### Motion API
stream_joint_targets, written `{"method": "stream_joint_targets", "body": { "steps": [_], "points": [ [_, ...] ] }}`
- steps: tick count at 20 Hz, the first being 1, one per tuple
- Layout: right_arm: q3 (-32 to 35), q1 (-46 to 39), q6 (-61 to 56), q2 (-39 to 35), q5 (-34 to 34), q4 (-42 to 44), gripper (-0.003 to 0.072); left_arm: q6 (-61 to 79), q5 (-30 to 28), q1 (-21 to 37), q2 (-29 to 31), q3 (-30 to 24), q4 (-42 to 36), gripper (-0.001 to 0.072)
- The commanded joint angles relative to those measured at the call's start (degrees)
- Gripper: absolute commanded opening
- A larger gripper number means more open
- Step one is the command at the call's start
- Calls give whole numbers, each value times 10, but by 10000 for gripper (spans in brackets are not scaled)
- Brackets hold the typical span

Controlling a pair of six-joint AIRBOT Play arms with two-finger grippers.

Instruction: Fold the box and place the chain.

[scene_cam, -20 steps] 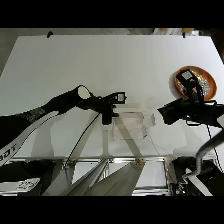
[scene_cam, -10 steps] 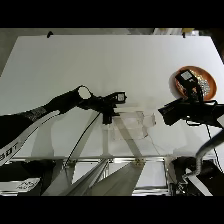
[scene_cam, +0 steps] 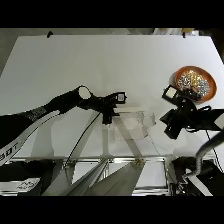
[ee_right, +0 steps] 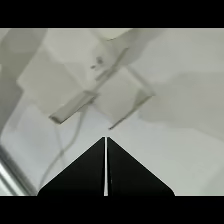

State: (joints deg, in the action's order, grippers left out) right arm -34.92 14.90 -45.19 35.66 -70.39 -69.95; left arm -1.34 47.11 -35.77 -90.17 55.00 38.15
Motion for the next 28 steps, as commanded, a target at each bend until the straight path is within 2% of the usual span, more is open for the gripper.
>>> {"method": "stream_joint_targets", "body": {
  "steps": [1, 5, 6, 7, 8, 9, 13, 19, 24, 28],
  "points": [
    [47, 38, 122, 1, -4, 39, 20, 0, 0, 0, 0, 0, 1, 11],
    [114, 94, 230, 3, 42, 46, 25, 0, 0, 0, 0, 0, 1, 11],
    [131, 103, 250, 3, 68, 29, 163, 0, 2, 0, 0, 0, 1, 11],
    [147, 123, 246, 3, 106, 7, 438, 0, 2, 0, 0, 0, 1, 11],
    [160, 142, 242, 3, 146, -7, 611, 0, 2, 0, 0, 0, 1, 10],
    [173, 163, 243, 3, 188, -13, 683, 0, 3, 0, 0, 0, 1, 10],
    [211, 224, 242, 6, 328, -23, 689, 0, 3, 0, 0, 0, 0, 11],
    [217, 226, 243, 53, 414, -47, 689, 0, 2, 0, 0, 0, 1, 10],
    [170, 135, 289, 54, 354, 14, 686, 0, 2, 0, 0, 0, 1, 11],
    [151, 91, 341, 61, 340, 70, 686, 0, 2, 0, 0, 0, 1, 10]
  ]
}}
